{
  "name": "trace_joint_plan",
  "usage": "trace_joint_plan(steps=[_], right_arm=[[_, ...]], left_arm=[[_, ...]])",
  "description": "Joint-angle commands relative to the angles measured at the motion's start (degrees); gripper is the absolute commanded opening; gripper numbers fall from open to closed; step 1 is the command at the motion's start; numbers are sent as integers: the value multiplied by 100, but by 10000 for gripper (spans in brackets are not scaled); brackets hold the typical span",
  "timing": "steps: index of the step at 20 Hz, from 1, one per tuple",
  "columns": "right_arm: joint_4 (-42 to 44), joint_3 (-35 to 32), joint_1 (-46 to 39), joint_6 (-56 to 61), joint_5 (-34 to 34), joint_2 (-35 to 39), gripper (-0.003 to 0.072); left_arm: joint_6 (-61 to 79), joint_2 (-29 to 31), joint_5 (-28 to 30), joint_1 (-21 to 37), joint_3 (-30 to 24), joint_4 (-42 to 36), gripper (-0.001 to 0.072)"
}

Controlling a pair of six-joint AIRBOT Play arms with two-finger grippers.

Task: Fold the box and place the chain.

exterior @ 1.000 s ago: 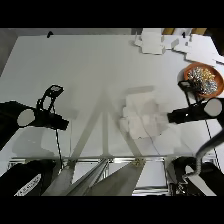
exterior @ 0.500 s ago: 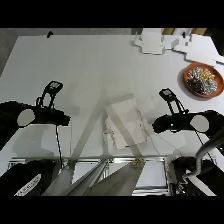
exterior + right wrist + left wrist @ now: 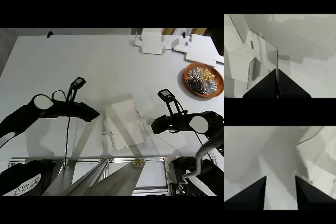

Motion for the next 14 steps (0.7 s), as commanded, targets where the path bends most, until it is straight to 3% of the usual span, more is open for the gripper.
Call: trace_joint_plan(steps=[1, 3, 8, 14], right_arm=[[11, -4, 7, 4, 4, 7, 22], [26, -4, 7, 7, 57, 7, 22], [15, -4, 7, 4, 127, 7, 22], [17, -4, 7, 4, 122, 7, 22]], left_arm=[[1845, -1128, -774, -33, 321, -1652, 400], [1849, -1567, -1067, -33, 566, -1700, 509], [2031, -1893, -1209, -219, 1049, -1692, 510], [2310, -2371, -1788, -717, 1080, -1650, 509]])
